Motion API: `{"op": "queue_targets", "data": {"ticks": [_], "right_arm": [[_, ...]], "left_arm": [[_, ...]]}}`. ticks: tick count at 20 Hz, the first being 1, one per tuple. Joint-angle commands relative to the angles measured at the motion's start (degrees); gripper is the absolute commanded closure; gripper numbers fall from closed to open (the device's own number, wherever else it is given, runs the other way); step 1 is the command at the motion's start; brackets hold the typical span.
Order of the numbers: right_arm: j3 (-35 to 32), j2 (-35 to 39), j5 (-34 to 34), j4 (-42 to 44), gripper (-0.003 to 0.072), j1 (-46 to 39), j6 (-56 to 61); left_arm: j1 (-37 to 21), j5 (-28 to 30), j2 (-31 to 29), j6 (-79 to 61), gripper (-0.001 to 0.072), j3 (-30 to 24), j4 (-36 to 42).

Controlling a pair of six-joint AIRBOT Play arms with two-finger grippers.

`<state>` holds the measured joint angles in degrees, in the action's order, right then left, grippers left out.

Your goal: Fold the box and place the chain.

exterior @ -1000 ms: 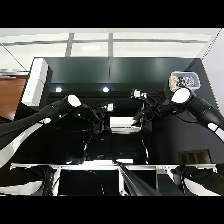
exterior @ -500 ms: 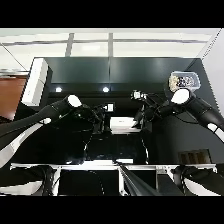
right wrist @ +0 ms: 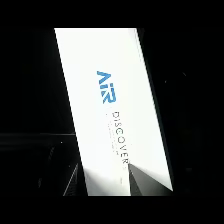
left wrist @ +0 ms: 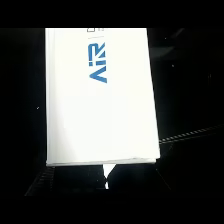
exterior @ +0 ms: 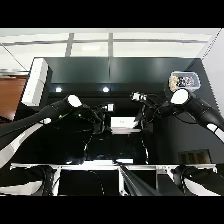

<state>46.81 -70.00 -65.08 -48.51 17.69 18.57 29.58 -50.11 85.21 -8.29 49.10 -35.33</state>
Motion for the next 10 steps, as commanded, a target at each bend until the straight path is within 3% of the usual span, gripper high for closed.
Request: {"op": "queue_targets", "data": {"ticks": [1,5,7,8,9,10], "right_arm": [[0.02,-0.02,1.25,-1.09,0.0311,0.33,0.76],[2.27,1.99,-0.50,3.02,0.0311,-0.63,5.33],[2.93,4.33,-1.27,3.04,0.0312,-2.75,12.68],[2.91,4.90,-2.78,3.04,0.0349,-4.26,18.01],[2.71,4.92,-4.46,3.32,0.0560,-5.53,22.84],[1.18,4.90,-4.70,7.19,0.0671,-6.69,26.75]], "left_arm": [[-0.04,-0.04,0.04,-0.04,0.0323,0.04,-0.17],[-0.04,-0.04,0.04,-0.02,0.0323,0.04,-0.17],[-0.07,-0.02,0.04,-0.02,0.0323,0.04,-0.17],[-0.07,-0.02,0.04,-0.02,0.0323,0.04,-0.17],[-0.04,-0.02,0.04,-0.02,0.0323,0.04,-0.17],[-0.07,0.02,0.04,-0.04,0.0323,0.04,-0.17]]}}
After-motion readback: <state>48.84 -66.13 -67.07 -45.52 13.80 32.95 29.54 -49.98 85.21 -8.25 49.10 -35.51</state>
